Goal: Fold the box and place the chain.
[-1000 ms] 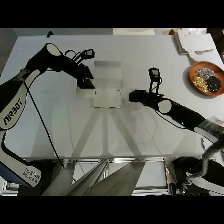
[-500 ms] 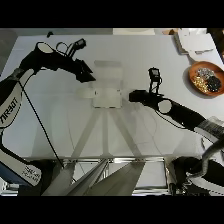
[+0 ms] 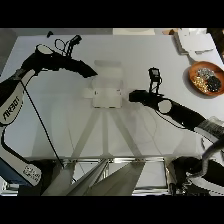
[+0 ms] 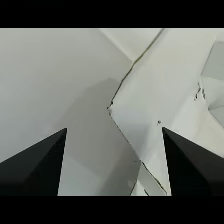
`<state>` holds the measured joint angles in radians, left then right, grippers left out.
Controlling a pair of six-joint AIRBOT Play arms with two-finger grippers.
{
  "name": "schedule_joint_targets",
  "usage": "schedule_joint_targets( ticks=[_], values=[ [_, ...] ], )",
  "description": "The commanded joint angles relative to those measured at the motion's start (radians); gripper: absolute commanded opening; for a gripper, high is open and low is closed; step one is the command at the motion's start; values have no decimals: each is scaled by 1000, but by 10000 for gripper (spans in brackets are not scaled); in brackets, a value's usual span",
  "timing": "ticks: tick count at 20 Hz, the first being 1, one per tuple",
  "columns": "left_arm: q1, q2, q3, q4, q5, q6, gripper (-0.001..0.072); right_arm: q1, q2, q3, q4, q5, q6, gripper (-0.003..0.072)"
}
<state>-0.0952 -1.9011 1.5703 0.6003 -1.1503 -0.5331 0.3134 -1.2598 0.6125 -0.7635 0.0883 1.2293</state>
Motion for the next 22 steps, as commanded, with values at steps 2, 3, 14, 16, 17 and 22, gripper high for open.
schedule_joint_targets(
  ticks=[2,3,14,16,17,22],
  values=[
    [-27,-3,1,3,13,-27,640,1,1,0,0,0,0,11],
    [-34,-3,1,2,4,-9,639,1,1,0,0,0,0,11],
    [-71,-3,1,126,-134,212,484,1,1,0,0,0,0,11],
    [-74,-2,1,126,-140,221,484,1,1,0,0,0,0,11],
    [-75,-2,1,125,-140,221,484,1,1,0,0,0,0,11],
    [-81,-2,1,84,-142,270,396,1,1,0,0,0,0,11]
  ],
)
